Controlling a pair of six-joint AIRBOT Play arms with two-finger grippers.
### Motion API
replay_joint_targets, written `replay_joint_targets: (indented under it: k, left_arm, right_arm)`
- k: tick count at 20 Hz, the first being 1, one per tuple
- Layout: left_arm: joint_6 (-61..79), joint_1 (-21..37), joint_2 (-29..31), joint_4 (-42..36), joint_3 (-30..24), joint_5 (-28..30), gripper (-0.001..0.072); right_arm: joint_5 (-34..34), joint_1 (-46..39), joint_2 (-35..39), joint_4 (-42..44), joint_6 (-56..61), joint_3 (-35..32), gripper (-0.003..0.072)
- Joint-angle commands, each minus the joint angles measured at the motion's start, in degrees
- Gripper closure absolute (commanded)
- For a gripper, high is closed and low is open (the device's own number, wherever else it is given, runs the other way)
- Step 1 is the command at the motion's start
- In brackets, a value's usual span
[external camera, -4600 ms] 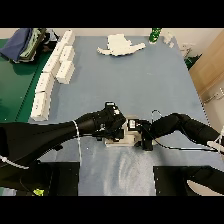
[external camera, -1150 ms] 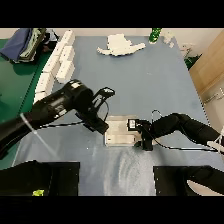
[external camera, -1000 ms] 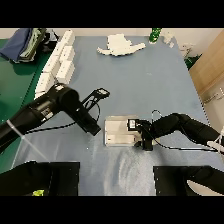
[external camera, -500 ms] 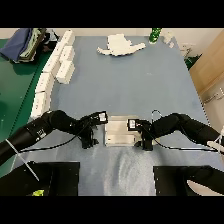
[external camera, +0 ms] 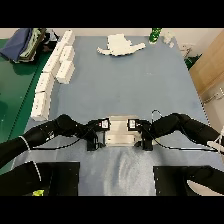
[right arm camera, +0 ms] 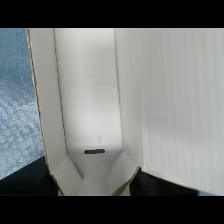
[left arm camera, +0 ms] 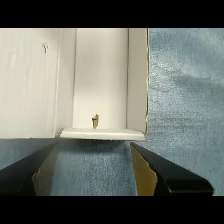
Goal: Fold the box.
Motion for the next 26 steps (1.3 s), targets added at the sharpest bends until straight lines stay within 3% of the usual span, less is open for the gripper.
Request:
replay_joint_targets:
  k: [1, 8, 21, 23, 26]
  left_arm:
    - [3.5, 0.0, -1.6, -2.9, -0.2, 0.5, 0.0002]
    - [9.9, -0.3, -3.2, -8.9, -0.2, 0.5, 0.0002]
    - [7.7, -2.5, -5.0, -9.0, 0.3, 3.3, 0.0006]
    - [7.5, -2.5, -5.2, -8.7, 0.5, 3.1, 0.0254]
    - [7.6, -2.5, -5.2, -8.5, 0.5, 2.9, 0.0251]
  right_arm:
    - [0.0, 0.0, 0.0, 0.0, 0.0, 0.0, 0.0176]
    - [0.0, 0.0, 0.0, 0.0, 0.0, 0.0, 0.0176]
    - [0.0, 0.0, 0.0, 0.0, 0.0, 0.0, 0.0175]
    - [0.0, 0.0, 0.0, 0.0, 0.0, 0.0, 0.0175]
    - [0.0, 0.0, 0.0, 0.0, 0.0, 0.0, 0.0176]
